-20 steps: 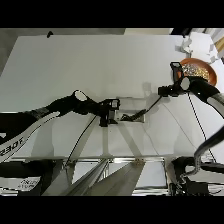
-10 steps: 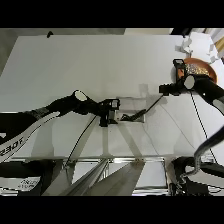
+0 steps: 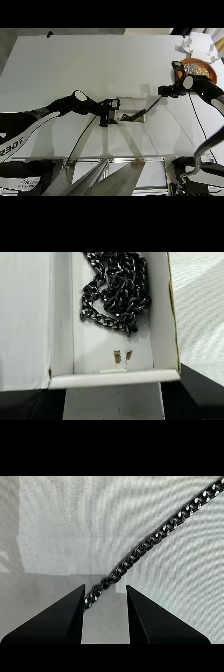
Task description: Fold the box and place the chain.
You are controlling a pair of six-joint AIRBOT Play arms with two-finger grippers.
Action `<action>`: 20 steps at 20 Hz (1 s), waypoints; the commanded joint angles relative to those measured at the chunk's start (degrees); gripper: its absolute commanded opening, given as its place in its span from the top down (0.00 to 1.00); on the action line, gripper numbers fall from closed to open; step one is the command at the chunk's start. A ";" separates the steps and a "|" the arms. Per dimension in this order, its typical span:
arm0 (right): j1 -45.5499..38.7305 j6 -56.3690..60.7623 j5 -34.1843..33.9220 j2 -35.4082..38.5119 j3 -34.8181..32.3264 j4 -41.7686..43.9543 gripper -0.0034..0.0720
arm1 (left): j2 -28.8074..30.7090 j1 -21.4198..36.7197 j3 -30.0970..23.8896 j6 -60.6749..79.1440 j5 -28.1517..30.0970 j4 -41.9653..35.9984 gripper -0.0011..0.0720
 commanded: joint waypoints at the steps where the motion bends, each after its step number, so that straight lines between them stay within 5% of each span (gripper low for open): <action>1: 0.04 0.04 0.15 -0.90 0.02 0.17 0.60 | 0.00 0.02 -0.02 0.02 0.00 0.02 0.94; 9: 0.04 0.00 -0.72 -3.54 0.02 0.15 0.62 | 0.00 0.02 -0.02 0.02 0.00 0.02 0.94; 11: 0.04 -0.50 -0.52 -3.56 0.02 0.13 0.85 | 0.00 0.02 -0.02 0.02 0.00 0.02 0.94; 13: 0.22 -2.64 0.92 -3.04 0.02 0.24 0.94 | 0.00 0.02 -0.02 0.02 0.00 0.02 0.94; 20: 3.39 -5.18 5.86 15.54 0.02 -0.46 0.93 | 0.00 0.02 -0.02 0.02 0.02 0.02 0.94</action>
